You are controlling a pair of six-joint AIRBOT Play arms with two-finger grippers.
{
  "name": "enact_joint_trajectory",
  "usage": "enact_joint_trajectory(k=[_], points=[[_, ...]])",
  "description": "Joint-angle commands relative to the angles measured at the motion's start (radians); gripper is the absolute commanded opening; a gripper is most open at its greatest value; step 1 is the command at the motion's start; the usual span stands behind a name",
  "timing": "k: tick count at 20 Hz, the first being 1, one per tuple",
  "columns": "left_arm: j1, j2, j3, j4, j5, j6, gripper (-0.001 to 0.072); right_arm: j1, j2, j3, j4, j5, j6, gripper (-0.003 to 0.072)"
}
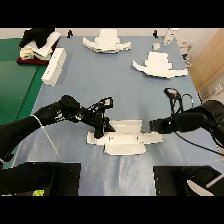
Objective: Fold the box.
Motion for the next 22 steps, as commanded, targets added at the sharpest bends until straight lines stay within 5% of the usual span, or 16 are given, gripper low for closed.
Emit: enact_joint_trajectory(k=[1, 3, 4, 5, 6, 14, 22], points=[[0.000, 0.000, 0.001, 0.001, 0.000, 0.000, 0.0013, 0.283, 0.068, -0.005, 0.056, -0.093, 0.002, -0.0003], [0.000, 0.000, 0.001, 0.001, 0.000, 0.000, 0.0013, 0.472, 0.061, -0.010, -0.036, -0.067, -0.029, 0.0001], [0.000, 0.000, 0.001, 0.001, 0.000, 0.000, 0.0013, 0.550, 0.050, -0.016, -0.090, -0.045, -0.061, 0.0081], [0.000, 0.000, 0.001, 0.001, 0.001, 0.000, 0.0013, 0.619, 0.027, -0.023, -0.150, -0.025, -0.085, 0.0461], [0.000, 0.000, 0.001, 0.001, 0.002, 0.000, 0.0013, 0.670, -0.003, -0.028, -0.196, -0.013, -0.101, 0.0607], [0.000, 0.000, 0.001, 0.001, 0.001, 0.000, 0.0013, 0.768, -0.319, -0.028, -0.517, 0.093, -0.048, 0.0606], [0.000, 0.000, 0.001, 0.001, 0.002, 0.000, 0.0013, 0.756, -0.316, 0.021, -0.599, 0.075, 0.217, 0.0607]])
